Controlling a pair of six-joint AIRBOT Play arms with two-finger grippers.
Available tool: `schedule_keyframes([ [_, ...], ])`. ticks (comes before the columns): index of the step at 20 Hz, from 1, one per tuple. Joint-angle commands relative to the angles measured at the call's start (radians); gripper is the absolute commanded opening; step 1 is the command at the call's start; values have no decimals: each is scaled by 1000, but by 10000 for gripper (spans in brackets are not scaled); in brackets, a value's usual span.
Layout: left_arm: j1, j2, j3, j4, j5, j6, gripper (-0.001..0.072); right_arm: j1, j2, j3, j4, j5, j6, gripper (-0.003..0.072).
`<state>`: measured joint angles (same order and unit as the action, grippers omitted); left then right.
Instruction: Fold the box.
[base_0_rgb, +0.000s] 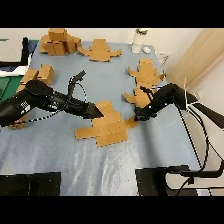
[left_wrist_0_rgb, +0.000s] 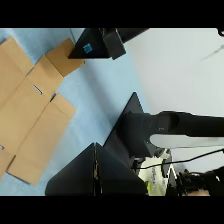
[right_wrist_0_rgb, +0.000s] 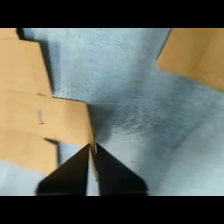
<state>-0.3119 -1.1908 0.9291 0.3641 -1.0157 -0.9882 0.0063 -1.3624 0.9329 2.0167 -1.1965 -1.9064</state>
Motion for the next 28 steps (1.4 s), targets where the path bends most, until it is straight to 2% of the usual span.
schedule_keyframes([
  [1,0,-1,0,3,5,0,11,92,21,1,-80,14,95,339],
  [5,0,-1,0,3,-25,0,11,106,21,1,-54,23,69,343],
  [8,0,-1,0,3,-41,0,11,106,21,1,98,8,-97,329],
  [9,0,-1,0,3,-45,0,11,106,21,1,166,-11,-158,263],
  [11,0,-1,0,3,-60,0,11,106,21,1,240,-37,-204,263],
  [13,0,-1,0,3,-61,0,11,108,19,1,227,-35,-203,262],
  [15,0,-1,0,3,-59,0,11,109,18,0,222,-34,-196,204],
  [18,0,-1,0,3,-58,0,11,140,17,0,186,-21,-196,8],
  [20,0,-1,0,3,-57,1,11,158,19,1,169,40,-164,6],
  [22,0,-1,0,3,-58,0,11,164,25,1,65,114,-21,6],
  [26,0,-1,0,3,-56,4,11,164,56,0,-150,119,180,5],
  [28,0,-1,0,3,-49,4,11,159,87,1,-159,115,215,5],
])
